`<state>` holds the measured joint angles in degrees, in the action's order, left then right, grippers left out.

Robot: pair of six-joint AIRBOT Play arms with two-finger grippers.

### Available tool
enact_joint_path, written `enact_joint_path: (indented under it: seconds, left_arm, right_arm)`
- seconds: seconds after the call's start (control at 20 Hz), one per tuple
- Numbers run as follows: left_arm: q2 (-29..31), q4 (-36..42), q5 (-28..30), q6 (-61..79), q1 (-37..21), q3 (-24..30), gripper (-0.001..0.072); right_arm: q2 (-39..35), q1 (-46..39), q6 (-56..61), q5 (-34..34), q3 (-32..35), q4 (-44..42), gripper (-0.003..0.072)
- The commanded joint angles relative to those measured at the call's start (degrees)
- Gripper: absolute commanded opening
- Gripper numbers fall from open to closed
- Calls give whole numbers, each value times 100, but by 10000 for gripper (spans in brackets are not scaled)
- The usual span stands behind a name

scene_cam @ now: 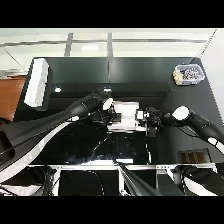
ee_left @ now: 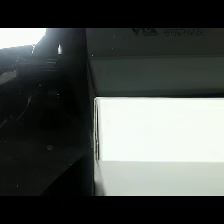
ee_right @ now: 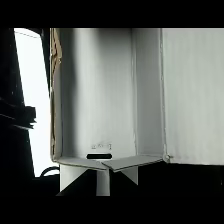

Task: Fold the box and place the chain.

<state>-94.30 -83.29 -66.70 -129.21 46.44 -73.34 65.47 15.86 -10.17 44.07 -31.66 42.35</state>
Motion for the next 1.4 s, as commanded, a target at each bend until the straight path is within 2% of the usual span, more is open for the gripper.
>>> enact_joint_path:
  seconds: [0.0,0.25,0.6,0.65,0.7,0.75,0.8,0.85,0.9,0.95,1.0,1.25,1.3,1.35]
  left_arm:
    - [0,0,0,-4,-4,-4,22]
    - [0,0,0,-4,-4,-4,22]
    - [0,0,15,-4,-4,-4,22]
    - [0,0,15,-4,-4,-4,22]
    - [0,0,15,-4,-4,-4,22]
    - [0,0,15,-4,-4,-4,22]
    - [0,0,20,-4,-4,-4,22]
    - [0,0,20,-4,-4,-4,23]
    - [0,0,20,-4,-4,-4,22]
    - [0,0,20,-4,-4,-4,23]
    - [0,0,20,-4,-4,-4,22]
    - [0,0,22,-4,-4,-4,22]
    - [0,0,22,-4,-4,-4,22]
    - [0,0,22,-4,-4,-4,22]
  right_arm:
    - [0,-2,-24,181,-4,-437,83]
    - [197,63,-105,190,-4,-1082,84]
    - [402,260,-85,-87,-4,-1084,84]
    - [404,260,-81,-98,-4,-1086,100]
    - [404,260,-74,-136,-4,-1086,259]
    - [402,260,-76,-129,-4,-1086,270]
    - [402,260,-74,-125,-4,-1084,213]
    - [404,260,-74,-122,-4,-1086,55]
    - [404,260,-74,-136,-4,-1088,128]
    - [404,260,-59,-184,-4,-1117,289]
    - [404,260,-52,-190,-4,-1126,322]
    - [404,258,-9,-188,-4,-1126,323]
    - [404,258,-4,-188,-4,-1126,376]
    - [404,258,33,-205,-4,-1126,524]
